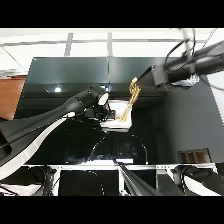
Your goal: Fold the box and place the chain.
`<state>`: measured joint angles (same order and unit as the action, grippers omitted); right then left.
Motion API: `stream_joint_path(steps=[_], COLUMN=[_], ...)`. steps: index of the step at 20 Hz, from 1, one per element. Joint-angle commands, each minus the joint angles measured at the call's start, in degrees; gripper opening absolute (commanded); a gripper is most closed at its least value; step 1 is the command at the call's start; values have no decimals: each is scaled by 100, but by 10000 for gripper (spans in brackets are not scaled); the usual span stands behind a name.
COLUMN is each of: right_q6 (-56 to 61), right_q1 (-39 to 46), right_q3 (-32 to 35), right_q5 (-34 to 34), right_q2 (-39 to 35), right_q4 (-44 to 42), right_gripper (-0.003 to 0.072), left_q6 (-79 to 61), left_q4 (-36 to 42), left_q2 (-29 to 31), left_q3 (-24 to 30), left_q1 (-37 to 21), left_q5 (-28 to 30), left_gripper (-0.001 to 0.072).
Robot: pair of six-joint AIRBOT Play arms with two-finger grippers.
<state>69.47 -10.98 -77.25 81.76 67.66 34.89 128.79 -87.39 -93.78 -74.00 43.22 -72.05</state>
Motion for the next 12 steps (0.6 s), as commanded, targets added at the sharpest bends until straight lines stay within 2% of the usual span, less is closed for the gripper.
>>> stream_joint_path(steps=[1, 8, 12], right_q6=[55, 129, 522], right_q1=[-140, -664, -765], right_q3=[885, 1749, 1974], right_q5=[-407, -1443, -1919], right_q2=[0, 7, 42], right_q4=[-63, -26, 616], right_gripper=[11, 11, 12], left_q6=[0, 0, 0], left_q4=[-2, -22, -22], left_q2=[-4, -4, -4], left_q3=[-4, -4, -4], left_q1=[-2, -4, -4], left_q5=[4, 7, 7], left_gripper=[29, 29, 29])
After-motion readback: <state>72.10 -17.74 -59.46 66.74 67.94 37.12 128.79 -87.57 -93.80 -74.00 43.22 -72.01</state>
